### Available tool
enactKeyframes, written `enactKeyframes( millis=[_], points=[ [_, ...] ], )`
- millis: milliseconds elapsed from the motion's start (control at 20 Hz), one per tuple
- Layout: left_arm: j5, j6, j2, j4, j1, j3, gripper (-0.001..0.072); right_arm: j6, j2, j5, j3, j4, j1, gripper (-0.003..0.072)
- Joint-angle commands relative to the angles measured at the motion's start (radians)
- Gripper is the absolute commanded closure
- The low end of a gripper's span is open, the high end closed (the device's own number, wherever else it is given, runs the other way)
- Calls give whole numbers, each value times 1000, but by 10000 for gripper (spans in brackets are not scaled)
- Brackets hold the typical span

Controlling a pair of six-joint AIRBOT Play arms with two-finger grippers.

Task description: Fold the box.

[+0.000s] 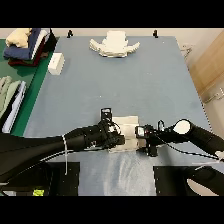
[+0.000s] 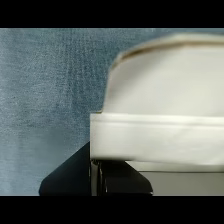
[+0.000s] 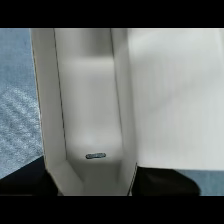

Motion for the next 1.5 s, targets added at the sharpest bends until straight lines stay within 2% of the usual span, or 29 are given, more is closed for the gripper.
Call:
enactKeyframes(
  millis=[0, 50, 100, 150, 200, 250, 450, 550, 600, 650, 700, 800, 900, 1100, 1150, 1200, 1250, 1350, 1450],
  points=[
    [4, -3, -5, 0, -6, 3, 692, 2, 0, 0, 0, 1, 0, 177],
    [4, -3, -5, 0, -7, 7, 691, 2, 0, 0, 0, 1, 0, 177],
    [2, 8, -5, 0, -7, 13, 623, 2, 0, 0, 0, 1, 0, 177],
    [-1, 4, -3, 0, -7, 20, 346, 2, 0, 0, 0, 1, 0, 177],
    [-17, 0, 2, -1, -4, 28, 279, 2, 0, 0, 0, 1, 0, 177],
    [-43, 4, 9, -2, 0, 40, 278, 2, 0, 0, 0, 1, 0, 177],
    [-198, 58, 88, -2, 18, 100, 278, 2, 0, 0, 0, 1, 0, 177],
    [-274, 112, 159, -9, 64, 107, 280, 2, 0, 0, 0, 1, 0, 177],
    [-315, 159, 199, -29, 102, 107, 304, 2, 0, 0, 0, 1, 0, 177],
    [-349, 227, 233, -71, 146, 107, 454, 2, 0, 0, 0, 1, 0, 177],
    [-380, 336, 265, -136, 200, 107, 672, 2, 0, 0, 0, 1, 0, 177],
    [-425, 562, 307, -270, 300, 107, 693, 2, 0, 0, 0, 1, 0, 177],
    [-442, 763, 323, -340, 383, 107, 692, 2, 0, 0, 0, 1, 0, 177],
    [-441, 1240, 317, -268, 400, 103, 690, 2, 0, 0, 0, 1, 0, 177],
    [-439, 1351, 317, -235, 398, 95, 568, 2, 0, 0, 0, 1, 0, 177],
    [-412, 1450, 319, -209, 405, 75, 161, 2, 0, 0, 0, 1, 0, 177],
    [-359, 1510, 322, -188, 419, 43, 15, 2, 0, 0, 0, 1, 0, 177],
    [-180, 1692, 333, -202, 453, -66, 15, 2, 0, 0, 0, 1, 0, 177],
    [-35, 1912, 331, -287, 488, -174, 15, 2, 0, 0, 0, 1, 0, 177]
  ],
)
